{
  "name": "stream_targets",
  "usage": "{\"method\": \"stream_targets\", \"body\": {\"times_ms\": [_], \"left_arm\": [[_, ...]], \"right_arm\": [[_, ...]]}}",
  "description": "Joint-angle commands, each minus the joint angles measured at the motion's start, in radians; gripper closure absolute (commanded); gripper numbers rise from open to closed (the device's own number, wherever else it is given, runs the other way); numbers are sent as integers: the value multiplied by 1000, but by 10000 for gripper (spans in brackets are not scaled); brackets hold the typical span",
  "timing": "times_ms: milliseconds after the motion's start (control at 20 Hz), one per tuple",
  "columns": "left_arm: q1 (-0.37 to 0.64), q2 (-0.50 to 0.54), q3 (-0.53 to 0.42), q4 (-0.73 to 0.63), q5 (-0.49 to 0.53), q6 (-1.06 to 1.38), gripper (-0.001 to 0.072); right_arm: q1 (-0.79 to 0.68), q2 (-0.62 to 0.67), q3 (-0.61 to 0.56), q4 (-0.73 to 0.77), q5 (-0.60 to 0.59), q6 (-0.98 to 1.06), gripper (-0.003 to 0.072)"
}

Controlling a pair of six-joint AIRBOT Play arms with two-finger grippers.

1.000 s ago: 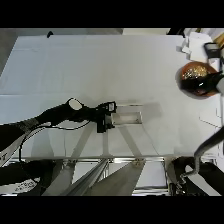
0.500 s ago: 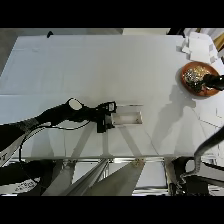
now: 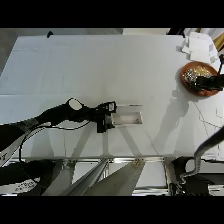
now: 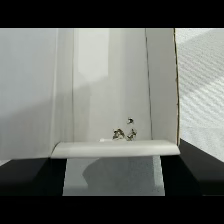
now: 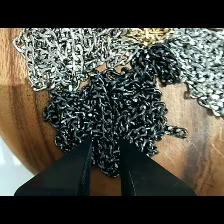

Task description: Fold the box and place the chain.

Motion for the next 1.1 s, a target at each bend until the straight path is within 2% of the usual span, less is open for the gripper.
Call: {"method": "stream_targets", "body": {"times_ms": [0, 400, 450, 500, 650, 850, 1050], "left_arm": [[0, 0, 0, 0, 0, 0, 437], [0, 0, 0, 0, 0, 0, 437], [0, 0, 0, 0, 0, 0, 437], [0, 0, 0, 0, 0, 0, 437], [0, 0, 0, 0, 0, 0, 437], [0, 0, 0, 0, 0, 0, 437], [0, 0, 0, 0, 0, 0, 437]], "right_arm": [[-1, -29, 1, 14, -12, -26, 503], [-1, -51, 1, 14, -21, -56, 506], [-1, -51, 1, 14, -17, -56, 545], [-1, -51, 1, 13, -13, -59, 668], [-1, -34, 1, 1, 8, -61, 672], [-1, 92, 1, -23, 19, -72, 672], [-1, 288, 1, -22, 119, -123, 672]]}}
